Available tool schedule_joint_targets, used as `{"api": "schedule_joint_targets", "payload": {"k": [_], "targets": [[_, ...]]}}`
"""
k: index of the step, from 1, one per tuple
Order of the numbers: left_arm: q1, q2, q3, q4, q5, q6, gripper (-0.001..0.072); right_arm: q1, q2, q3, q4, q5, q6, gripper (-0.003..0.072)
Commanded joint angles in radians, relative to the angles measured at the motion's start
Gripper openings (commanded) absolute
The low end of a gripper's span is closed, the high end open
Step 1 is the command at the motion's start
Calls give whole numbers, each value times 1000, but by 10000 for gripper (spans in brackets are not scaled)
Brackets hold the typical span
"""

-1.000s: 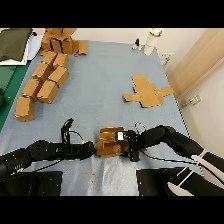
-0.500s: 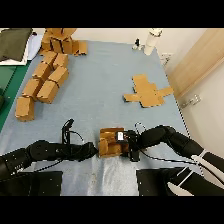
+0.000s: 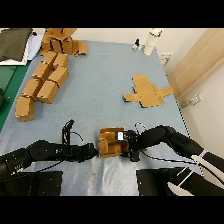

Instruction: Fold the box.

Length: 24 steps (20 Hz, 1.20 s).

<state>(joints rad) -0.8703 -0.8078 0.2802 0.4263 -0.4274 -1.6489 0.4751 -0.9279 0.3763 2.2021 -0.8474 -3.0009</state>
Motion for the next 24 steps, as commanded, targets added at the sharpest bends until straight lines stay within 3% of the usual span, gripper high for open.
{"api": "schedule_joint_targets", "payload": {"k": [1, 8, 9, 10, 11, 24], "targets": [[3, 0, 0, 0, -2, 10, 256, 1, 0, 0, 0, 0, 0, 562], [60, 76, 2, 0, -25, 19, 257, 1, 0, 0, 0, 0, 0, 562], [61, 79, 2, 0, -26, 23, 304, 1, 0, 0, 0, 0, 0, 562], [61, 78, 1, -3, -26, 24, 546, 1, 0, 0, 0, 0, 0, 562], [60, 76, 2, -4, -29, 25, 584, 1, 0, 0, 0, 0, 0, 562], [60, 72, 3, 6, 18, 48, 584, 1, 0, 0, 0, 0, 0, 562]]}}
